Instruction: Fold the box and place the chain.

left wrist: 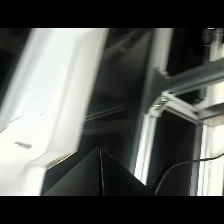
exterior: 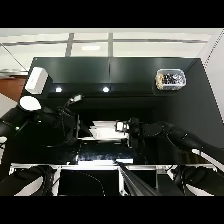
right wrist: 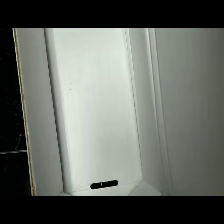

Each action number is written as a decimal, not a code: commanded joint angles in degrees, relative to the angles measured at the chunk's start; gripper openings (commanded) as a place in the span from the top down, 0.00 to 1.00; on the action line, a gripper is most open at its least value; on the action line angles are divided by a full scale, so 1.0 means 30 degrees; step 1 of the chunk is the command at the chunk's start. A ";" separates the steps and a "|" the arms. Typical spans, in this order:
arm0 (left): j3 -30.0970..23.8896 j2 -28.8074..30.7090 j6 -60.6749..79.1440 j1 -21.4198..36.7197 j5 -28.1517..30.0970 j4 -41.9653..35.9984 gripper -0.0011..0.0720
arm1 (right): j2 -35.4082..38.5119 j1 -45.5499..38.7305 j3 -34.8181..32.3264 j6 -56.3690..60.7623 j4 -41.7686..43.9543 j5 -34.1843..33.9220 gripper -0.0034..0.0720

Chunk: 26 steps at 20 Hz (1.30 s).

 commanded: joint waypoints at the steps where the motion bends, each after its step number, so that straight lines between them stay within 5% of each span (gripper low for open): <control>1: -0.0219 -0.0306 -0.0051 -0.1115 0.2324 -0.1559 0.94 | -0.0007 0.0000 0.0000 0.0000 0.0007 0.0000 0.25; 7: -0.0219 -0.0517 -0.0066 -0.1217 0.8619 -0.2288 0.94 | -0.0007 0.0000 0.0000 0.0000 0.0007 0.0007 0.25; 22: -0.0160 -0.2987 -0.0058 -0.1166 0.8852 -0.2120 0.94 | -0.0007 0.0000 0.0000 0.0000 0.0007 0.0015 0.25; 26: 0.0102 -0.2237 -0.0066 -0.0291 0.7023 -0.1632 0.94 | -0.0007 0.0000 0.0000 0.0007 0.0007 0.0000 0.25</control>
